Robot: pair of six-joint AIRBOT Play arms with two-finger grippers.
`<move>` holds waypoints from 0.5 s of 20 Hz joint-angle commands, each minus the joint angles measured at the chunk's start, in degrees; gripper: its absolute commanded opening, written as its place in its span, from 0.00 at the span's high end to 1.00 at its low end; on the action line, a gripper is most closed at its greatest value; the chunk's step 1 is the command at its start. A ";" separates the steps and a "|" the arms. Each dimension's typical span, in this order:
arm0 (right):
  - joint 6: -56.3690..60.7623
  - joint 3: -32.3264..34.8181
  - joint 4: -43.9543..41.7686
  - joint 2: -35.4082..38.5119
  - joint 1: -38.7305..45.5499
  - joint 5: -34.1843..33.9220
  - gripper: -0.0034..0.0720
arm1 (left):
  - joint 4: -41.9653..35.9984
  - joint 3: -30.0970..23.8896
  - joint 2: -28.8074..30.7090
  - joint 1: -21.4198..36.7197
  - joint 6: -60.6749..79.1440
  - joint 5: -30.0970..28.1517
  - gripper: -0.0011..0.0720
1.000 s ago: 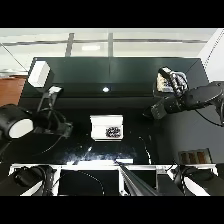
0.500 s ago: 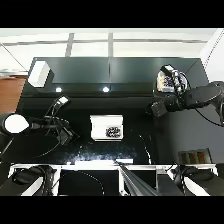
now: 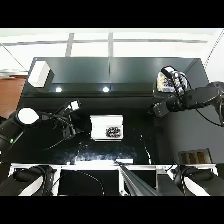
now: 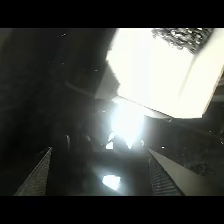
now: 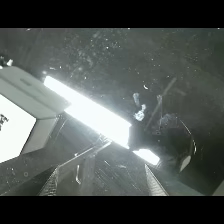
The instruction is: Fold the box and place the chain.
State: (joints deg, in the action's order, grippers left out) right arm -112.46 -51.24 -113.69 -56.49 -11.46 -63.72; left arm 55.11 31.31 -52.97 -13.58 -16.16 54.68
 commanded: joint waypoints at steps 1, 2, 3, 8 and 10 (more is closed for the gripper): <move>2.23 0.00 0.39 0.02 -0.09 0.74 0.14 | -3.26 0.52 -1.29 -0.50 5.18 5.20 0.03; 2.23 0.02 0.44 0.02 -0.09 0.70 0.15 | -3.82 0.52 -1.29 -1.40 5.53 5.88 0.03; 2.23 0.00 0.42 0.02 -0.09 0.72 0.14 | -3.10 0.52 -1.31 -3.06 5.55 5.68 0.03; 2.29 0.02 0.37 0.02 -0.09 0.74 0.15 | 4.66 0.52 -4.00 -11.47 3.91 5.09 0.03; 2.38 0.00 0.33 0.02 -0.09 0.79 0.14 | 5.70 0.46 -4.13 -11.67 0.46 2.38 0.03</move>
